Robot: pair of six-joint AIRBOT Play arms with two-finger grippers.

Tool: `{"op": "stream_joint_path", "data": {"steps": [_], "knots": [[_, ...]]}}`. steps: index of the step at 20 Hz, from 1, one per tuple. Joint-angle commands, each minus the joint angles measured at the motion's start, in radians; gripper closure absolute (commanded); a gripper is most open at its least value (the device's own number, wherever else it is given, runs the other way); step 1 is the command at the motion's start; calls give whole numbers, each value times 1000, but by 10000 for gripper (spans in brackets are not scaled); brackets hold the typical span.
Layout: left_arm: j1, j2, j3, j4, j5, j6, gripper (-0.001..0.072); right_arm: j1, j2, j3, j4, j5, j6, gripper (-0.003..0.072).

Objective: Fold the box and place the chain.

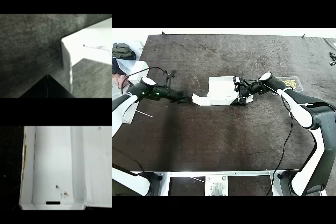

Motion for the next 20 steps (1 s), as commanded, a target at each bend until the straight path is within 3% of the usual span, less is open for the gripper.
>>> {"op": "stream_joint_path", "data": {"steps": [1, 5, 12, 14, 20], "knots": [[-39, -42, -2, -100, 2, 41, 701, 0, -1, 0, 0, 0, 0, 473], [-89, -69, -2, -188, 53, 79, 701, 0, -1, 0, 0, 0, 0, 472], [-97, -71, 43, -261, 5, 123, 694, 0, -1, 0, 0, 0, 0, 472], [-104, -71, 70, -270, -23, 122, 455, 0, -1, 0, 0, 0, 0, 472], [-110, -70, 114, -273, -72, 122, 457, 0, -1, 0, 0, 0, 0, 473]]}}
